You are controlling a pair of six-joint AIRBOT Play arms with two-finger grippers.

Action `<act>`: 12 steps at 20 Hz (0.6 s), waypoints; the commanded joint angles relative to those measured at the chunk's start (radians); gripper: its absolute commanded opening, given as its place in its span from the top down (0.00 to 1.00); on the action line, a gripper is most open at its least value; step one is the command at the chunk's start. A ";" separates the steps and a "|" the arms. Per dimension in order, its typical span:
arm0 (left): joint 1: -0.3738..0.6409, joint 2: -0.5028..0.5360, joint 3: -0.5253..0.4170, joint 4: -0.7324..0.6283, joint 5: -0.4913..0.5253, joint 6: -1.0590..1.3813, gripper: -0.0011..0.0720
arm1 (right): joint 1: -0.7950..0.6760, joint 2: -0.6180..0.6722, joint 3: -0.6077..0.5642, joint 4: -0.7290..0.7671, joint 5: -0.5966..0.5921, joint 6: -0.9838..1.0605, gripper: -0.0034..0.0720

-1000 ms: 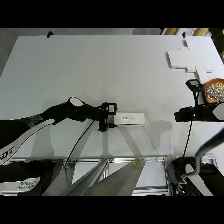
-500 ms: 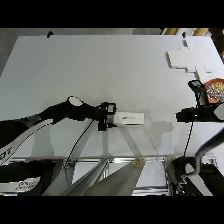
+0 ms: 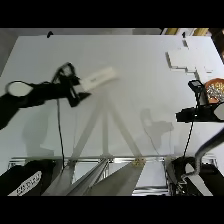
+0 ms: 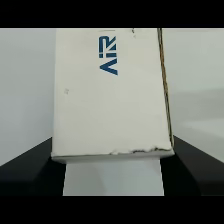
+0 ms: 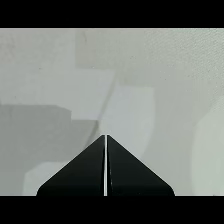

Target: Fold the box and place the chain.

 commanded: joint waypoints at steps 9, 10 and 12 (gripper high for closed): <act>0.546 0.196 -0.001 0.879 -0.020 -1.297 0.78 | -0.001 0.001 0.001 0.000 0.000 0.000 0.93; 0.572 0.171 -0.001 0.940 -0.043 -1.390 0.77 | -0.001 0.001 0.001 0.000 0.000 0.000 0.93; 0.631 0.116 -0.002 1.016 -0.098 -1.587 0.68 | -0.001 0.001 0.001 0.000 0.000 0.000 0.93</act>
